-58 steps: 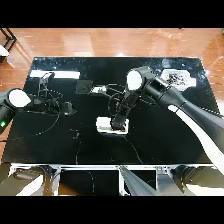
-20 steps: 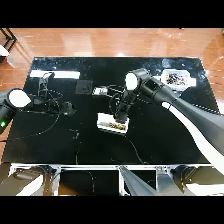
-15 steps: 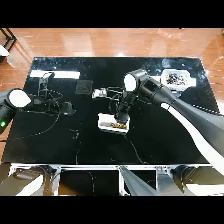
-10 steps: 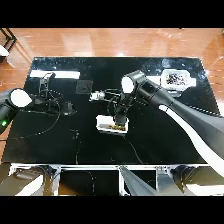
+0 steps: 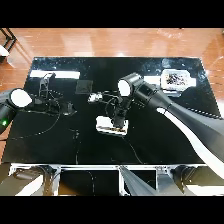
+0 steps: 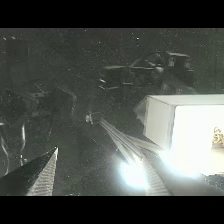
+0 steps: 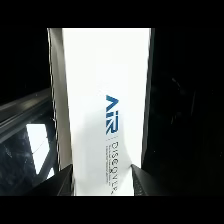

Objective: Fold the box and place the chain.

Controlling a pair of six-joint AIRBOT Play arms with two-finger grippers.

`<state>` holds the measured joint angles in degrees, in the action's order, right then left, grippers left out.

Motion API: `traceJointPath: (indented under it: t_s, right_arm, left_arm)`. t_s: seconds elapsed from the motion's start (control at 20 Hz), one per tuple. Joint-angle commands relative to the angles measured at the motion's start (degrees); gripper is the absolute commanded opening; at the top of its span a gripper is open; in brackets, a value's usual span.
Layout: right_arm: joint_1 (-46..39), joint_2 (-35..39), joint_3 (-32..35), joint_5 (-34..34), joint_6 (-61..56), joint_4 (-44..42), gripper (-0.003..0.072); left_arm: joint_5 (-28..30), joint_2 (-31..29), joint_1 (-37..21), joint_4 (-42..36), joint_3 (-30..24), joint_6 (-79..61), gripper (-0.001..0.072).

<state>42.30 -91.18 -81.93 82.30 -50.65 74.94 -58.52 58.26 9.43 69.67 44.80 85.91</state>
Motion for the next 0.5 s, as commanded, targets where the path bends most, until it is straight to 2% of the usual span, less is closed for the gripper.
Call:
traceJointPath:
  t_s: [0.0,0.15,0.25,0.35,0.45]
  right_arm:
    - [0.2,0.59,-0.07,-0.04,-1.73,0.33,0.0443]
    - [0.2,1.73,-0.07,0.0,-3.58,0.35,0.0442]
    - [0.22,1.75,-0.02,0.02,-4.63,0.35,0.0414]
    - [0.33,1.75,-0.02,0.39,-4.68,0.35,0.0308]
    - [0.61,1.75,-0.02,0.68,-4.81,0.39,0.0309]
  left_arm:
    - [-0.02,0.0,-0.04,-0.02,-0.02,0.0,0.0626]
    - [-0.02,0.0,-0.04,-0.02,-0.02,0.0,0.0626]
    - [-0.04,0.0,-0.04,-0.02,-0.02,0.0,0.0626]
    - [-0.11,0.0,-0.04,-0.02,-0.02,0.0,0.0626]
    - [-0.2,0.0,-0.04,-0.02,-0.02,0.0,0.0626]
